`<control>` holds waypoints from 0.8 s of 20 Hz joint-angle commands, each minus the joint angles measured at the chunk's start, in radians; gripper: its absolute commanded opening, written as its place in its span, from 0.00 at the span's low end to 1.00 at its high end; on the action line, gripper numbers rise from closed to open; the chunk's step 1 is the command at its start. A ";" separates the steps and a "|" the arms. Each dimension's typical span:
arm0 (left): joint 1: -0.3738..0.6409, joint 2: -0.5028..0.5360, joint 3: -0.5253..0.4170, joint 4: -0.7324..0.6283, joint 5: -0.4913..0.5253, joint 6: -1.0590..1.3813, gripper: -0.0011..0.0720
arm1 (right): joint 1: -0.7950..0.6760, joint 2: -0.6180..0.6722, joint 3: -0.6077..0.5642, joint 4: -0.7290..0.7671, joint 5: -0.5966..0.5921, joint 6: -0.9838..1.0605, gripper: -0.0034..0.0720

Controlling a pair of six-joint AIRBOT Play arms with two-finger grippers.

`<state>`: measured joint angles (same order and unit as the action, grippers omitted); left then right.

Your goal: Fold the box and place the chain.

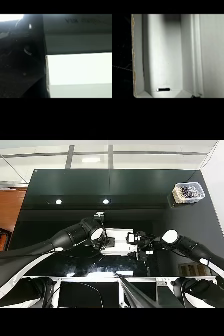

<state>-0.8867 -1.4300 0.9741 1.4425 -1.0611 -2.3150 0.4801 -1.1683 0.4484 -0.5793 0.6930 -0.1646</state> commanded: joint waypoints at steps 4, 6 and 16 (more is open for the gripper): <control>-0.007 -0.004 0.001 -0.012 0.004 -0.013 0.52 | 0.000 0.000 0.000 -0.001 -0.002 -0.001 0.69; -0.006 -0.004 0.001 -0.011 0.003 -0.013 0.52 | 0.000 0.000 0.000 -0.001 -0.002 -0.001 0.69; -0.006 -0.004 0.006 -0.008 0.004 -0.013 0.05 | 0.000 0.000 0.000 -0.017 0.002 0.001 0.70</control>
